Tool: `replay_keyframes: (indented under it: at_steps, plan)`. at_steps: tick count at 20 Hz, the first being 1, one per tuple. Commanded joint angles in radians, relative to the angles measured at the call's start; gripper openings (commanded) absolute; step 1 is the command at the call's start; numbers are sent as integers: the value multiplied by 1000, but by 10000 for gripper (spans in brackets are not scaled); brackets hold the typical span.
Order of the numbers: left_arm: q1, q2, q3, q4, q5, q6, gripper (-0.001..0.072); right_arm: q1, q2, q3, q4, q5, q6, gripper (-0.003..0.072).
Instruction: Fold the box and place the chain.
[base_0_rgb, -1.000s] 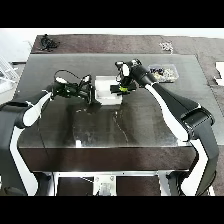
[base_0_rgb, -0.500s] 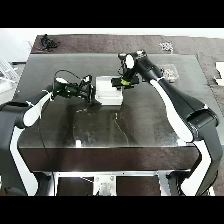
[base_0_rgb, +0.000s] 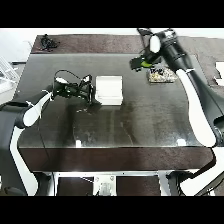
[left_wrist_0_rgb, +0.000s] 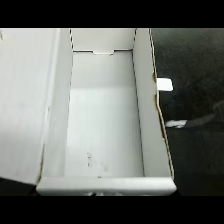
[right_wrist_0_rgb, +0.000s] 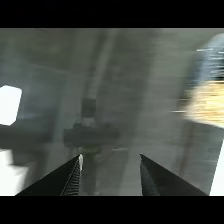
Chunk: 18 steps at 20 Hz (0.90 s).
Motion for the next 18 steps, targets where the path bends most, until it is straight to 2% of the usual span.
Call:
replay_keyframes:
  at_steps: [1, 6, 11, 18]
  plan:
    - [0, 0, 0, 0, 1, 0, 526, -140, -7, -1, -16, -44, -95, 446]
    - [0, 1, 0, 0, 1, 0, 525, -328, -106, -1, 240, -175, -319, 445]
    - [0, 0, 0, 0, 2, 1, 525, -381, -192, 0, 296, -256, -454, 433]
    - [0, 0, 0, 0, 11, 1, 525, -380, -270, 0, 372, -269, -504, 403]
